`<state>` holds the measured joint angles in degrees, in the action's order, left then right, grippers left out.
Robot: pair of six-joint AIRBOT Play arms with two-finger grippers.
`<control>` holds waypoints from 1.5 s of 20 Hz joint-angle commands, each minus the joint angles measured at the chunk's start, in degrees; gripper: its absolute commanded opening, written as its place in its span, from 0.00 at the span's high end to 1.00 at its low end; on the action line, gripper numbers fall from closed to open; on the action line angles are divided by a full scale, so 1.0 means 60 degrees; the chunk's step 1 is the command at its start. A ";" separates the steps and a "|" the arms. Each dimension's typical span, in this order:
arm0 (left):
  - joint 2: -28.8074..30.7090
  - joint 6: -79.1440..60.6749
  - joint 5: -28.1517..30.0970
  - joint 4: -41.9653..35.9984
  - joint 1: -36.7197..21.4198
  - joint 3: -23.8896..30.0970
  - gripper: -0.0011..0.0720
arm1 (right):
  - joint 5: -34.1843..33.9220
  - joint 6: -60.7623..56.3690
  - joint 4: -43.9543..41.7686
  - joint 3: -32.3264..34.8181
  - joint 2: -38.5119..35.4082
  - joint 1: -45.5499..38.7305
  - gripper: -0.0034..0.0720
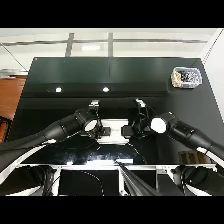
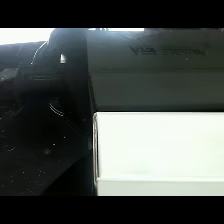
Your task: Fold the box and place the chain.
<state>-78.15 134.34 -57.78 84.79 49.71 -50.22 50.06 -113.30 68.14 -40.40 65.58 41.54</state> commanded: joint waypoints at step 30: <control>-0.0025 0.0189 -0.0062 0.0248 -0.0004 -0.0007 0.95 | 0.1920 -0.3843 0.2499 -0.2080 0.2273 0.1129 0.88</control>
<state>-78.28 135.39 -57.74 86.21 49.76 -50.26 62.19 -136.14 83.42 -52.47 79.00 48.31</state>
